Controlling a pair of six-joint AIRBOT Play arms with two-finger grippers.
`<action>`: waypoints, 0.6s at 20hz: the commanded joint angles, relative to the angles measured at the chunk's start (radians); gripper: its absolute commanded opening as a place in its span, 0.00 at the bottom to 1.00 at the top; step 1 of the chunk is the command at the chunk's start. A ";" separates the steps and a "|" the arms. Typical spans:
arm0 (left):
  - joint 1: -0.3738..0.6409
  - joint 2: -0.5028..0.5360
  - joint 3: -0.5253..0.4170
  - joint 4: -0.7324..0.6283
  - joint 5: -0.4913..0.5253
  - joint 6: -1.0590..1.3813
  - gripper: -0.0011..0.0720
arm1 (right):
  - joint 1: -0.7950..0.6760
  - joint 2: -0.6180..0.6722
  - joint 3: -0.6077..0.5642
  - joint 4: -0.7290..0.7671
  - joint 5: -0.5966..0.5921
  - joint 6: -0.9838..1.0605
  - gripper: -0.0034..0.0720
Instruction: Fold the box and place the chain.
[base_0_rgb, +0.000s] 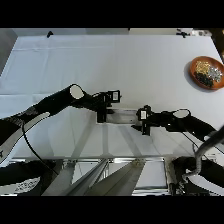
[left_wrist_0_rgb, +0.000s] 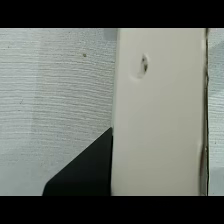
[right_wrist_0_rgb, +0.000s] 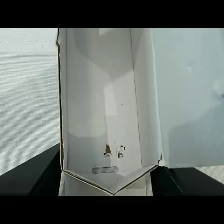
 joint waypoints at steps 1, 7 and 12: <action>-0.001 -0.001 0.000 0.000 0.001 0.000 0.03 | 0.000 -0.001 0.000 0.000 -0.028 -0.033 0.49; -0.001 0.000 0.000 0.000 0.001 0.000 0.03 | 0.000 -0.001 0.000 0.054 -0.039 -0.032 0.78; -0.001 -0.001 0.000 0.000 0.001 0.000 0.03 | -0.013 -0.002 0.000 0.079 -0.046 -0.032 0.74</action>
